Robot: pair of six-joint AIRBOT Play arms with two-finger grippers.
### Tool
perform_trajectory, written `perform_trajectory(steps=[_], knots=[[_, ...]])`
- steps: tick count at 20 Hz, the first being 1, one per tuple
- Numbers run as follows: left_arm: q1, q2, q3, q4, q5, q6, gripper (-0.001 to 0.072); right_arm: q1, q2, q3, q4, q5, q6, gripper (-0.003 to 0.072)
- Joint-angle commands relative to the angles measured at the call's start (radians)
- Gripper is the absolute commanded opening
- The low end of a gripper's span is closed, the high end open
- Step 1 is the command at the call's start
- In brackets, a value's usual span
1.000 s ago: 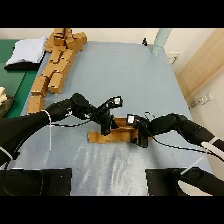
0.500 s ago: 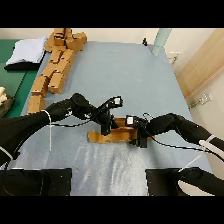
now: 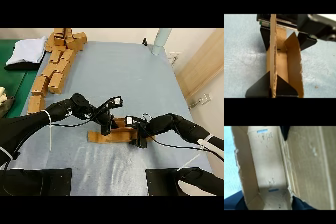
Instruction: Fold the box.
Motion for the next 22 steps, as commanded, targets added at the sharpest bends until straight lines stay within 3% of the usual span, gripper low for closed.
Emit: perform_trajectory(steps=[1,2,22], knots=[[0.000,0.000,0.000,0.000,0.000,0.000,0.0016,0.000,-0.007,0.000,0.000,0.000,0.000,0.0539],[0.000,0.000,0.000,0.000,0.000,0.000,0.0016,0.000,-0.010,0.000,-0.001,-0.001,0.000,0.0508],[0.000,0.000,0.000,0.000,0.001,0.000,0.0016,0.000,-0.016,0.000,-0.003,0.000,0.000,0.0509]])
